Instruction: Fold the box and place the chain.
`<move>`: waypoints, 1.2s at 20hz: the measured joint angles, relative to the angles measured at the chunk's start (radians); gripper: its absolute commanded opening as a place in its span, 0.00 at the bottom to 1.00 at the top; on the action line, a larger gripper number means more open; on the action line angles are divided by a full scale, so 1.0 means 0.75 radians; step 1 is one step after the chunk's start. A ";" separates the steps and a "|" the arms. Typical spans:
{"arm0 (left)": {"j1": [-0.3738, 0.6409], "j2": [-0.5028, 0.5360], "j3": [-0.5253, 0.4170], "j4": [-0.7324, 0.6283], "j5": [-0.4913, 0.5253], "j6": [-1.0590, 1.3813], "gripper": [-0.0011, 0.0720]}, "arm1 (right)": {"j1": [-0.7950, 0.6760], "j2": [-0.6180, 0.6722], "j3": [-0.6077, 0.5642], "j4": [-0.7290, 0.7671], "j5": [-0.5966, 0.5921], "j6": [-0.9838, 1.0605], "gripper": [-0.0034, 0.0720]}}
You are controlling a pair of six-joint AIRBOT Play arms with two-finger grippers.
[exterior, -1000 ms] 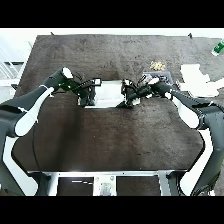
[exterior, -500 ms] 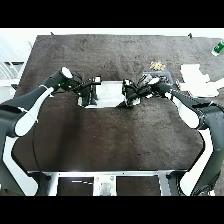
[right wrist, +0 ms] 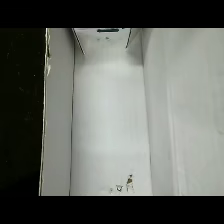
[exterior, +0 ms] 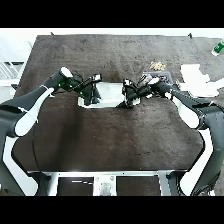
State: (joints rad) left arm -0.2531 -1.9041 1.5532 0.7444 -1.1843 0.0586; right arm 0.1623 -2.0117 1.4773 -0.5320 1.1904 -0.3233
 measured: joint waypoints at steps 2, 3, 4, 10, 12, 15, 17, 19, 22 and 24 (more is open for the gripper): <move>0.000 0.000 0.000 -0.003 -0.001 0.002 0.52 | 0.000 0.000 0.001 0.001 0.000 0.000 0.81; 0.000 0.000 0.000 -0.003 -0.001 0.004 0.52 | 0.000 0.001 0.000 0.001 0.000 0.000 0.81; 0.000 0.000 0.000 -0.003 -0.001 0.005 0.52 | 0.000 0.000 0.000 0.000 0.000 0.000 0.81; 0.000 0.000 0.000 -0.002 0.012 0.015 0.78 | 0.001 0.000 0.000 0.001 0.001 0.001 0.81; -0.001 0.000 0.000 -0.002 0.020 0.015 0.88 | 0.001 0.000 0.000 0.001 -0.001 0.004 0.81; -0.001 0.000 0.000 -0.002 0.022 0.016 0.88 | 0.001 0.000 0.000 0.001 -0.002 0.003 0.81; -0.001 0.000 0.000 -0.002 0.024 0.016 0.87 | 0.001 0.000 0.000 0.001 -0.002 0.003 0.81; -0.001 0.000 0.000 -0.001 0.022 0.016 0.45 | 0.001 0.000 0.000 0.000 -0.002 0.000 0.81; -0.001 0.000 0.000 -0.001 0.009 0.034 0.16 | 0.001 0.000 0.000 0.001 -0.002 0.000 0.81; 0.004 0.003 0.004 -0.003 -0.014 0.057 0.04 | 0.001 0.000 0.000 0.001 -0.002 0.000 0.81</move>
